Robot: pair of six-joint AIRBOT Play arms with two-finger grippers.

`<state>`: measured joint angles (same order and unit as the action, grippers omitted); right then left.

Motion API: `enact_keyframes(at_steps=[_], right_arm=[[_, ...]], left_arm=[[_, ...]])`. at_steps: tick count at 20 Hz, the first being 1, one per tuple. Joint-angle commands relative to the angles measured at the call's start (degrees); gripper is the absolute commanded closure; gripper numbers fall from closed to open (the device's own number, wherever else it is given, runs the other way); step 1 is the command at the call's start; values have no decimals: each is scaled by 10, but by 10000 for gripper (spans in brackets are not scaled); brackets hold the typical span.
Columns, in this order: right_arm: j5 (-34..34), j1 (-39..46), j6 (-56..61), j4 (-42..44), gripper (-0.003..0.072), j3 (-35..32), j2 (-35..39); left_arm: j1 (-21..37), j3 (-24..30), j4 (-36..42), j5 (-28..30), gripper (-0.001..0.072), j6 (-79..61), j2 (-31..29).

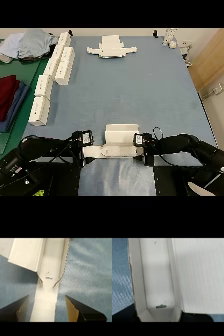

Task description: Fold the box.

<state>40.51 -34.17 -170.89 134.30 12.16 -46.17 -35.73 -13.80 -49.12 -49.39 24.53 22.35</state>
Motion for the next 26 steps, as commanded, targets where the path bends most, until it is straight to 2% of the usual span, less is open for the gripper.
enact_keyframes(at_steps=[1, 4, 5, 6, 11, 12, 13, 17, 18, 19, 22, 23, 24, 26], right_arm=[[0, 0, 0, 0, 171, 0, 1], [0, 0, 0, 0, 171, 0, 1], [0, 0, 0, 0, 171, 0, 1], [0, 0, 0, 0, 171, 0, 1], [0, 0, 0, 0, 171, 0, 1], [0, 0, 0, 0, 171, 0, 1], [0, 0, 0, 0, 171, 0, 1], [0, 0, 0, 0, 171, 0, 1], [0, 0, 0, 0, 171, 0, 1], [0, 0, 0, 0, 171, 0, 1], [0, 0, 0, 0, 171, 0, 1], [0, 0, 0, 0, 171, 0, 1], [0, 0, 0, 0, 171, 0, 1], [0, 0, 0, 0, 171, 0, 1]], left_arm=[[0, 7, 66, 22, 7, -119, 68], [0, 2, 118, 40, 8, -181, 139], [0, -3, 129, 40, 30, -195, 160], [0, -7, 139, 41, 129, -209, 178], [0, -27, 160, 75, 135, -238, 240], [0, -29, 159, 74, 348, -241, 248], [-3, -32, 160, 73, 422, -242, 254], [-46, -35, 182, 86, 425, -244, 268], [-54, -35, 191, 101, 513, -248, 272], [-61, -35, 196, 117, 567, -254, 275], [-71, -37, 218, 155, 567, -254, 283], [-72, -38, 226, 160, 569, -254, 286], [-73, -40, 228, 160, 603, -254, 289], [-77, -41, 237, 162, 598, -254, 295]])
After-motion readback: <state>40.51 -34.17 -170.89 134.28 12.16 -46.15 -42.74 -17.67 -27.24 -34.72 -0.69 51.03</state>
